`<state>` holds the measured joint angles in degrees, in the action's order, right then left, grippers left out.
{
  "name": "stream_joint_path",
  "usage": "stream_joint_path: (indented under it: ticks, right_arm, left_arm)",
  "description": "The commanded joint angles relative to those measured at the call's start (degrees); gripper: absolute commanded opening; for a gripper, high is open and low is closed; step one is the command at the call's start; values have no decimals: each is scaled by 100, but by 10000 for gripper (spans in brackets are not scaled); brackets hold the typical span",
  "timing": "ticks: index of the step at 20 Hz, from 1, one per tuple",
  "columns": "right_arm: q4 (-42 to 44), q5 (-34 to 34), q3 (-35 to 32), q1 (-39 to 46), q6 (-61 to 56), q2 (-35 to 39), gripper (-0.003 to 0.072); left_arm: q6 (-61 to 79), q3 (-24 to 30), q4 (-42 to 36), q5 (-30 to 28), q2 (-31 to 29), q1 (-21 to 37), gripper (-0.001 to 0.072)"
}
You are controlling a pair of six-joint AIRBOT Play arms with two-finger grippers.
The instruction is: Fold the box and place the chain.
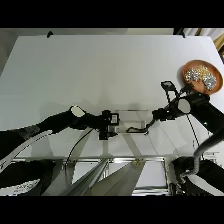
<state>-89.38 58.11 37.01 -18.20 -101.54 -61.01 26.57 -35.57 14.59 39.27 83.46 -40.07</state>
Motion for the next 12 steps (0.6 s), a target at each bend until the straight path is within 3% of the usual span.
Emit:
stream_joint_path:
  ticks: [1,2,3,12]
  right_arm:
    - [138,-474,-4,4,-2,-199,150]
    - [136,-479,-4,4,-2,-199,88]
    - [133,-481,-11,4,-2,-199,75]
    - [131,-348,-17,4,-70,-203,182]
  left_arm:
    - [2,2,0,-2,-4,-2,255]
    - [2,2,0,-2,-4,-2,255]
    - [2,2,0,0,-4,-2,255]
    - [2,2,0,0,-4,-2,255]
